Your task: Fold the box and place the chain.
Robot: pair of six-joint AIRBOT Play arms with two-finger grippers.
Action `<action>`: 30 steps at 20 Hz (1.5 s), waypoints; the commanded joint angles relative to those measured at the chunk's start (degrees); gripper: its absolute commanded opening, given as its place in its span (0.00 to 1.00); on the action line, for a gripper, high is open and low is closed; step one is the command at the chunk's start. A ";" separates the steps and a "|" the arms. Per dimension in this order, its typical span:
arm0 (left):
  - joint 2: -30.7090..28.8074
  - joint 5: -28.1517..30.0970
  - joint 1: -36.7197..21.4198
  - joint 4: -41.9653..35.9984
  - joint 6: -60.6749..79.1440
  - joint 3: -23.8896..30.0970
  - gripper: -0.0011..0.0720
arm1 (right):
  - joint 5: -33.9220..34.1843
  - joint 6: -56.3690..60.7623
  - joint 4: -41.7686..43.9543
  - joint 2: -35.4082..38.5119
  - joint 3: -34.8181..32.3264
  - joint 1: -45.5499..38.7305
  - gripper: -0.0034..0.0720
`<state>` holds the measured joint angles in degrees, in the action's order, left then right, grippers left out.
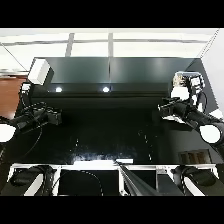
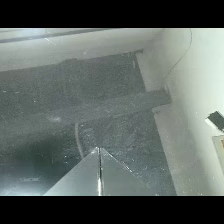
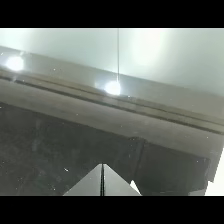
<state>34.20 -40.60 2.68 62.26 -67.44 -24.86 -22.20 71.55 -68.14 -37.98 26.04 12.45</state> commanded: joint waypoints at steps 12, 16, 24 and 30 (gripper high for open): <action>-0.07 0.04 -0.04 0.00 0.02 0.00 0.06 | 0.00 0.00 0.00 0.04 -0.04 0.04 0.07; 0.07 2.49 -0.04 -0.15 0.02 0.00 0.06 | 1.95 0.00 0.26 0.04 -0.04 0.07 0.07; 3.78 9.60 -0.04 -3.04 -0.07 0.00 0.06 | 12.94 0.04 2.27 0.02 -0.04 0.07 0.07; 5.42 22.64 0.13 -13.97 -0.04 -0.02 0.06 | 27.28 0.00 10.32 -6.25 5.73 -17.42 0.07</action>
<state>39.00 -23.97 2.72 53.54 -67.51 -24.86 1.74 71.50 -63.33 -40.71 28.36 4.75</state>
